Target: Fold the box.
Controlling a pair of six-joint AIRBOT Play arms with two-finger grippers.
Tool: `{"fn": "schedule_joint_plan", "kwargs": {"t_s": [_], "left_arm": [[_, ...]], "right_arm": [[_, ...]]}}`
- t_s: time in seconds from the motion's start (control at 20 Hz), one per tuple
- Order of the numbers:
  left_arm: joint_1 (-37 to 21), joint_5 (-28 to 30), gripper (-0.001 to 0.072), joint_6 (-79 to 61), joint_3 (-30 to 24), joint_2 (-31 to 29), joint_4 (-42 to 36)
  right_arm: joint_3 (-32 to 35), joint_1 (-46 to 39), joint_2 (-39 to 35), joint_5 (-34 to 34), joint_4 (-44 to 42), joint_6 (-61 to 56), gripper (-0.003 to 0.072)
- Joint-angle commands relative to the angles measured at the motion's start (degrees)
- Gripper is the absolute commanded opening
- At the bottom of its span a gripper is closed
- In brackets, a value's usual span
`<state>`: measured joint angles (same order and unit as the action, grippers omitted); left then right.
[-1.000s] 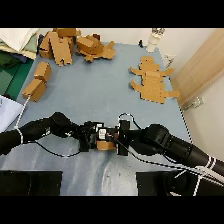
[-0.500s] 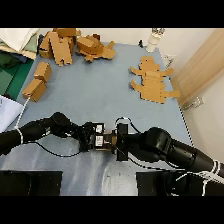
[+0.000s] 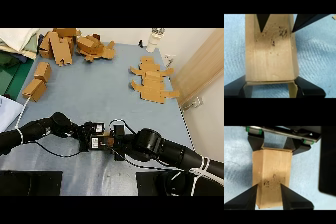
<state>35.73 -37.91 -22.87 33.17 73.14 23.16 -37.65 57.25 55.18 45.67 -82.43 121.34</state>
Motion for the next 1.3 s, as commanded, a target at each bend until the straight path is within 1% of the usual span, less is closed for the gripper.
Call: {"fn": "schedule_joint_plan", "kwargs": {"t_s": [0.0,0.05,0.1,0.2,0.25,0.45,0.5,0.55,0.6,0.65,0.7,0.75,0.8,1.0,1.25], "left_arm": [[0.0,-0.1,0.0322,0.0,0.0,0.0,0.0],[0.0,-0.1,0.0321,0.0,0.0,0.0,0.0],[0.0,-0.1,0.0321,0.0,0.0,0.0,0.0],[0.0,-0.1,0.0322,0.0,0.0,0.0,0.0],[0.0,-0.1,0.0321,0.0,0.0,0.0,0.0],[0.0,-0.1,0.0322,0.0,0.0,0.0,0.0],[0.0,-0.1,0.0321,0.0,0.0,0.0,0.0],[0.0,-0.1,0.0321,0.0,0.0,0.0,0.0],[0.0,-0.1,0.0322,0.0,0.0,0.0,0.0],[0.0,-0.1,0.0321,0.0,0.0,0.0,0.0],[0.0,-0.1,0.0322,0.0,0.0,0.0,0.0],[0.0,-0.1,0.0322,0.0,0.0,0.0,0.0],[0.0,-0.1,0.0322,0.0,0.0,0.0,0.0],[0.0,-0.1,0.0322,0.0,0.0,0.0,0.0],[0.0,-0.1,0.0322,0.0,0.0,0.0,0.0]], "right_arm": [[0.0,0.0,0.5,0.4,1.8,-2.5,0.0444],[0.0,0.2,0.5,0.5,2.2,-3.1,0.0409],[-0.1,0.6,0.5,0.9,3.2,-3.4,0.034],[-0.9,2.4,0.5,2.7,4.7,-3.6,0.0323],[-1.6,3.4,0.5,3.5,4.7,-3.8,0.0286],[-3.9,4.3,0.5,3.5,4.7,-4.5,0.0284],[-4.2,4.3,0.5,3.5,4.7,-4.5,0.0242],[-4.4,4.3,0.5,3.5,4.8,-4.5,0.017],[-4.5,4.3,0.5,3.4,5.1,-4.5,0.0162],[-4.5,4.3,0.5,3.3,5.2,-4.5,0.0169],[-4.5,4.3,0.5,3.3,5.1,-4.5,0.0257],[-4.5,4.3,0.5,3.1,4.5,-4.5,0.041],[-4.5,4.3,0.5,2.8,3.8,-4.5,0.0449],[-4.5,4.3,0.9,0.9,3.1,-4.5,0.0449],[-4.5,4.3,3.3,0.8,2.6,-4.5,0.0464]]}}
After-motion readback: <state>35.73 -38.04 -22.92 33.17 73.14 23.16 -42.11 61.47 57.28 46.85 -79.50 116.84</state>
